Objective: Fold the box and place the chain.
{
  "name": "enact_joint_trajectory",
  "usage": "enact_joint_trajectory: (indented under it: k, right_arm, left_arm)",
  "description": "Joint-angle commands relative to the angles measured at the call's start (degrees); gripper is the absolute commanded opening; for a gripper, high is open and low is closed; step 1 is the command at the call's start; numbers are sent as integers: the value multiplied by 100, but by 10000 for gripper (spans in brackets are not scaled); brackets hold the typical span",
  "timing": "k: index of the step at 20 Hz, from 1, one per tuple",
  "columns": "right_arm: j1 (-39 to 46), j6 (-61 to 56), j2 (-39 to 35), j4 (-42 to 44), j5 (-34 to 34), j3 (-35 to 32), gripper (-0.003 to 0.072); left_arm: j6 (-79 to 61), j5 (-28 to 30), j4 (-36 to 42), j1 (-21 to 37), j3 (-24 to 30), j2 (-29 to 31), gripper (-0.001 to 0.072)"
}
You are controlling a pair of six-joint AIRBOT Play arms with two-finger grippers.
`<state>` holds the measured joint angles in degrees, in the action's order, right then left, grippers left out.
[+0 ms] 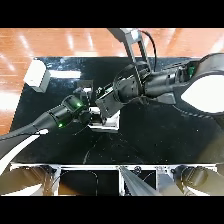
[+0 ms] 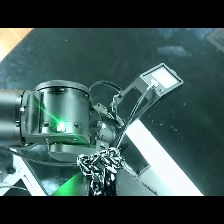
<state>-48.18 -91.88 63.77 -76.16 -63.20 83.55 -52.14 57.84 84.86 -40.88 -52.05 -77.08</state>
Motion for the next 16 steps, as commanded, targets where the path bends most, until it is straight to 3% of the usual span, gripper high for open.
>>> enact_joint_trajectory:
  k: [1,16]
  right_arm:
    - [11,-4,9,2,195,-92,36]
    - [35,234,437,-61,46,-173,29]
  left_arm:
    - [-2,-2,-20,-2,-4,-4,20]
    - [-2,-2,-22,-2,-4,-4,20]
